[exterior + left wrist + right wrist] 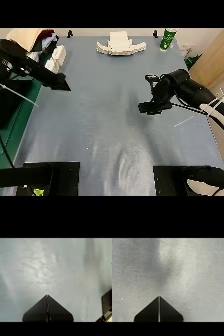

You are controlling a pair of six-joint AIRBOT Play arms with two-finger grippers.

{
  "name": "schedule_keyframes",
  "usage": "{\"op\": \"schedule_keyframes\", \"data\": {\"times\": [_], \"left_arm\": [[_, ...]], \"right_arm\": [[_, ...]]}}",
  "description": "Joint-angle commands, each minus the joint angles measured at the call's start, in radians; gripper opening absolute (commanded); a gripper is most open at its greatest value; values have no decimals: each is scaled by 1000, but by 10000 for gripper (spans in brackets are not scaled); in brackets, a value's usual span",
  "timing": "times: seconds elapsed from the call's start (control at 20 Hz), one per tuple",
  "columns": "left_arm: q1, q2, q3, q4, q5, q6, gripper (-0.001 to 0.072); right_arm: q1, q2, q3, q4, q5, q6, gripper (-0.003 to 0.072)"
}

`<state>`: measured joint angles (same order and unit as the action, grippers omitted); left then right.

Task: Fold the box.

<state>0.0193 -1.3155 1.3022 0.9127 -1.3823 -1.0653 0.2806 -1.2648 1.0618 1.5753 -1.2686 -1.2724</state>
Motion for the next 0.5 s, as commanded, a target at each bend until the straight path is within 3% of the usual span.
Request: {"op": "schedule_keyframes", "data": {"times": [0.0,0.1,0.2,0.45], "left_arm": [[-179,160,-245,-7,208,-53,6],[-275,192,-325,-7,303,-61,8],[-351,182,-348,-7,354,-61,12],[-441,168,-348,-19,370,-61,12]], "right_arm": [[0,0,0,0,0,0,19],[0,0,0,0,0,0,18],[0,0,0,0,0,0,18],[0,0,0,0,0,0,18]]}}
